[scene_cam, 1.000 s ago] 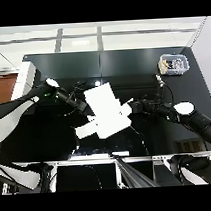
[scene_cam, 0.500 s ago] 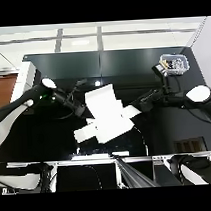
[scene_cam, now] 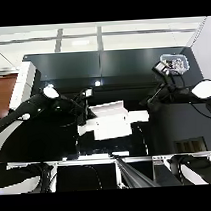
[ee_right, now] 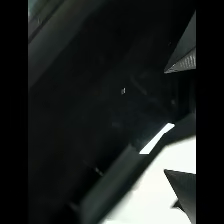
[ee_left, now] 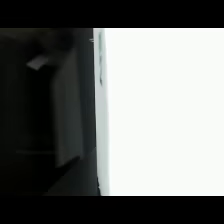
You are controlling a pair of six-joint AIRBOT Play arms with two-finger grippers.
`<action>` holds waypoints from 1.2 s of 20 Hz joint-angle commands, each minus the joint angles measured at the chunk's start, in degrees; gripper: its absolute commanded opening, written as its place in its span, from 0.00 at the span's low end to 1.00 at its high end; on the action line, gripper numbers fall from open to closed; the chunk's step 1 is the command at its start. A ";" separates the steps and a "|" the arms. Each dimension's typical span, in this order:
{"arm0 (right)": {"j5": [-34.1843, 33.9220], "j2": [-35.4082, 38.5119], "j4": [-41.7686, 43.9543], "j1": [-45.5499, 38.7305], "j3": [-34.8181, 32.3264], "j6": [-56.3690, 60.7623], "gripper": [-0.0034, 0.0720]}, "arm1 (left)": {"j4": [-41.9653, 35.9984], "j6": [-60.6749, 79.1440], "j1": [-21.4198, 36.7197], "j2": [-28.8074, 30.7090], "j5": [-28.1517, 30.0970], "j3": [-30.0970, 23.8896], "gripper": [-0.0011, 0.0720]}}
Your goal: Fold the box and place the chain.
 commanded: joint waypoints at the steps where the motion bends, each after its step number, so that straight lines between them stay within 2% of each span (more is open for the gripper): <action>1: -0.26 -0.02 -0.31 3.98 -3.54 -15.04 0.98 | 5.86 4.46 -1.97 -1.20 2.78 2.62 0.05; 6: -4.48 -0.39 -1.36 11.61 -9.60 -24.24 0.98 | 6.80 1.75 -2.01 -3.80 2.51 2.67 0.05; 10: -3.48 -1.60 -4.68 14.25 -9.68 -26.01 0.98 | 6.84 -1.27 -1.90 -4.22 2.67 2.69 0.04; 13: -1.81 -1.86 -4.02 16.57 -10.08 -27.17 0.98 | 6.82 -1.25 -2.01 -4.22 2.19 2.71 0.04; 18: -12.28 -1.99 3.13 23.54 -14.84 -27.17 0.98 | 6.80 -1.25 -2.01 -4.22 1.29 2.71 0.04; 23: -18.82 -2.08 7.50 27.71 -16.00 -27.08 0.98 | 6.78 -1.22 -2.01 -4.22 1.14 2.71 0.04; 24: -18.32 -2.08 7.37 27.67 -15.47 -27.08 0.98 | 6.78 -1.22 -2.01 -4.22 1.11 2.71 0.04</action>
